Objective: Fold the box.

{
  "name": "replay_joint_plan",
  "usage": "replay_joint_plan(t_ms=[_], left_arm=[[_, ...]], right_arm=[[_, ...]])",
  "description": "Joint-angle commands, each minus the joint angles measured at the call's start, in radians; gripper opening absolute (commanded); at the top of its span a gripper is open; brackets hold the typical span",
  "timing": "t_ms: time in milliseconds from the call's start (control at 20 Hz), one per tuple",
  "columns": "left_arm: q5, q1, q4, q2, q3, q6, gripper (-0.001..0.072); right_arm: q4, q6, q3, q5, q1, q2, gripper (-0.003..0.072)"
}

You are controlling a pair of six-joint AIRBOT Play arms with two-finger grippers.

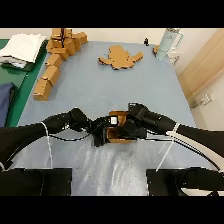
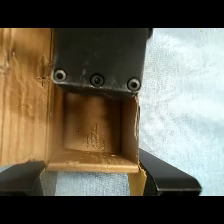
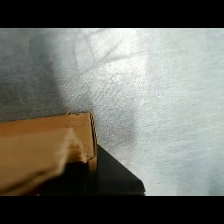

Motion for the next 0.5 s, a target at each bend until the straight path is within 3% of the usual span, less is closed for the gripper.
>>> replay_joint_plan(t_ms=[0,150,250,450], left_arm=[[0.0,0.0,-0.003,-0.001,0.0,-0.003,0.0404],[0.0,0.0,-0.003,-0.001,0.0,-0.003,0.0404],[0.0,0.0,-0.003,-0.001,0.0,-0.003,0.0404],[0.0,0.0,-0.003,-0.001,0.0,-0.003,0.0404]], right_arm=[[-0.001,-0.004,0.0,0.019,0.001,-0.004,0.0002],[0.0,-0.012,0.001,0.04,0.0,-0.004,0.0008],[0.0,-0.013,0.001,0.038,0.0,0.0,0.0352],[0.0,-0.022,0.016,0.035,-0.001,0.035,0.0357]])
